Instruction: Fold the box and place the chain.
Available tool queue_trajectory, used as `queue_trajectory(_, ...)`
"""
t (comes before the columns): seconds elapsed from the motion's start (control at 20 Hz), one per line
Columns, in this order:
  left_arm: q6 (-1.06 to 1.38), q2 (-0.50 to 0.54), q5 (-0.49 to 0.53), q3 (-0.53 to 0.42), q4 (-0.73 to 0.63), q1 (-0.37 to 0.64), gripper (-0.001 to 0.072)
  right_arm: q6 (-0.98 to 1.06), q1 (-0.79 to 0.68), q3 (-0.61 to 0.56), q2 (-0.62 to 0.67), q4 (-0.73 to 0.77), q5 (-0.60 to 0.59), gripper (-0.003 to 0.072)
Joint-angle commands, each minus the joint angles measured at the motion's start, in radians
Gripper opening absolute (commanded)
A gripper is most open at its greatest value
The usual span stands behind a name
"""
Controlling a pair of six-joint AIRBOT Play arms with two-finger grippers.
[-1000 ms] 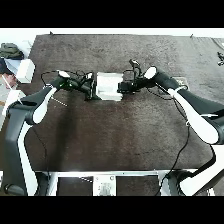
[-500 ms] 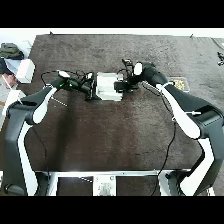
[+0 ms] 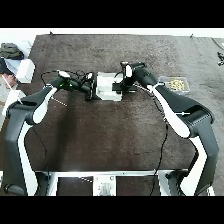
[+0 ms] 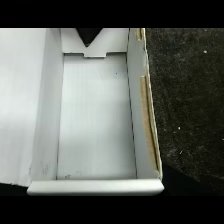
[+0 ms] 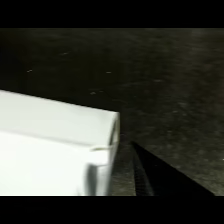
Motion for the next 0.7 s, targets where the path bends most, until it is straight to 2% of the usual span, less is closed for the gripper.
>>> queue_trajectory(0.0, 0.000, 0.000, 0.000, 0.000, 0.000, 0.000, 0.0273, 0.055, 0.005, 0.008, -0.007, -0.042, 0.010, 0.0368)
queue_trajectory(0.55, 0.000, 0.000, 0.000, 0.000, 0.000, 0.000, 0.0273, 0.079, 0.019, 0.009, -0.007, -0.049, -0.024, 0.0367)
queue_trajectory(0.6, 0.000, 0.000, 0.000, 0.000, 0.000, 0.000, 0.0272, 0.079, 0.021, 0.009, -0.007, -0.050, -0.025, 0.0351)
queue_trajectory(0.65, 0.000, 0.000, 0.000, 0.000, 0.000, 0.000, 0.0273, 0.079, 0.022, 0.009, -0.007, -0.049, -0.035, 0.0270)
